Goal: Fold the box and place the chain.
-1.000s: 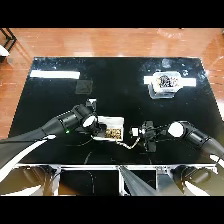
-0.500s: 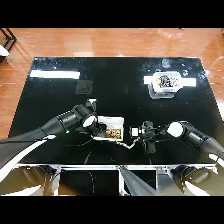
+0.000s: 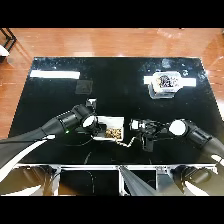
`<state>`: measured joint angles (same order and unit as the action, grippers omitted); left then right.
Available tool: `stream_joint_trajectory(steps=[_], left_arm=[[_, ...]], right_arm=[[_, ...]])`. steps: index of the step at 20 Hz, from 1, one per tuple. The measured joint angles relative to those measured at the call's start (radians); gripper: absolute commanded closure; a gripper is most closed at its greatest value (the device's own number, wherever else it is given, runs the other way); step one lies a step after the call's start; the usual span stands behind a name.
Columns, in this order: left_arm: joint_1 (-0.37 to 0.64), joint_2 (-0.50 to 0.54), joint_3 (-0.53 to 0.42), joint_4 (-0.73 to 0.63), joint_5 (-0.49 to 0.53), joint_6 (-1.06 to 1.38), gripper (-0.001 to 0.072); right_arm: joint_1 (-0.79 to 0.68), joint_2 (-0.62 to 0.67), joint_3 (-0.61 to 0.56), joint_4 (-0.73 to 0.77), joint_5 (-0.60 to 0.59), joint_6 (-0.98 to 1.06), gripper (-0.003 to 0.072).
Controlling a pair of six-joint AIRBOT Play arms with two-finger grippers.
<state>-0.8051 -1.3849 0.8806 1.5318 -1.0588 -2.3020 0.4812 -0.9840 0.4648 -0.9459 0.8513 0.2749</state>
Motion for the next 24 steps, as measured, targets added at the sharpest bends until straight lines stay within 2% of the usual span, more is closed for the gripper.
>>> stream_joint_trajectory(steps=[7,12,17,24], left_arm=[[0.000,0.000,0.000,-0.003,0.002,0.000,0.0685],[0.000,0.000,0.000,-0.003,0.003,0.000,0.0685],[0.000,0.000,0.000,-0.003,0.003,-0.005,0.0685],[0.000,0.000,0.000,-0.004,0.003,-0.006,0.0685]], right_arm=[[-0.033,0.150,0.153,0.021,0.094,0.224,0.0668],[-0.062,0.197,0.331,0.193,0.179,0.370,0.0668],[-0.062,0.178,0.380,0.388,0.238,0.432,0.0667],[-0.012,0.060,0.388,0.427,0.252,0.486,0.0667]])
